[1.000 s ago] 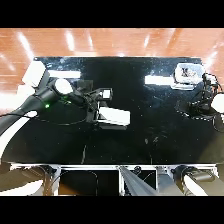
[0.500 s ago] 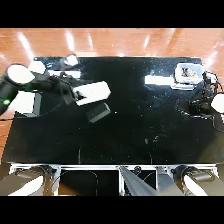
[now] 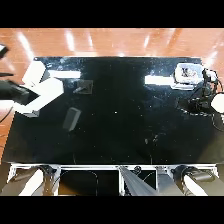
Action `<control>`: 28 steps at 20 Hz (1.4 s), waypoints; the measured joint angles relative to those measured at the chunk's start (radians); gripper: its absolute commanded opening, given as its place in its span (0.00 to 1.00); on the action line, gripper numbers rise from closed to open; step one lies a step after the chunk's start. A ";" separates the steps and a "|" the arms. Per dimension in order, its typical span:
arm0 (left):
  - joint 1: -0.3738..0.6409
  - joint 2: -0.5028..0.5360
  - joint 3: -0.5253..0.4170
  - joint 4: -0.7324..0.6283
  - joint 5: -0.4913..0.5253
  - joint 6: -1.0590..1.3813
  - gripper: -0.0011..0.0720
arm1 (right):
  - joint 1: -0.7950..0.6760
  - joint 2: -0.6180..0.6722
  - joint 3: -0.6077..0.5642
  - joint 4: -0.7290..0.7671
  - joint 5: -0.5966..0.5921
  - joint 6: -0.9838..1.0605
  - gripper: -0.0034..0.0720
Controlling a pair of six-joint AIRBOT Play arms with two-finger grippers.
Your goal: Fold the box and place the chain.
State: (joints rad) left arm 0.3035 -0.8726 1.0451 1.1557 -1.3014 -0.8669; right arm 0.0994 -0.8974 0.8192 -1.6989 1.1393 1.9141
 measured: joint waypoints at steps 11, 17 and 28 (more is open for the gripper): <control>0.552 0.112 -0.124 0.058 -0.089 -0.056 0.05 | 0.002 0.000 0.000 0.011 -0.043 -0.045 0.08; 0.634 0.027 -0.165 0.090 -0.028 0.005 0.05 | 0.002 0.000 0.000 0.027 -0.045 -0.045 0.08; 0.648 -0.043 -0.325 0.121 0.090 0.112 0.89 | 0.002 0.000 0.000 0.085 -0.052 -0.045 0.08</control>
State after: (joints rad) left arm 0.9512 -0.9157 0.7200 1.2762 -1.2114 -0.7547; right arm 0.1013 -0.8974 0.8192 -1.6142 1.0870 1.8690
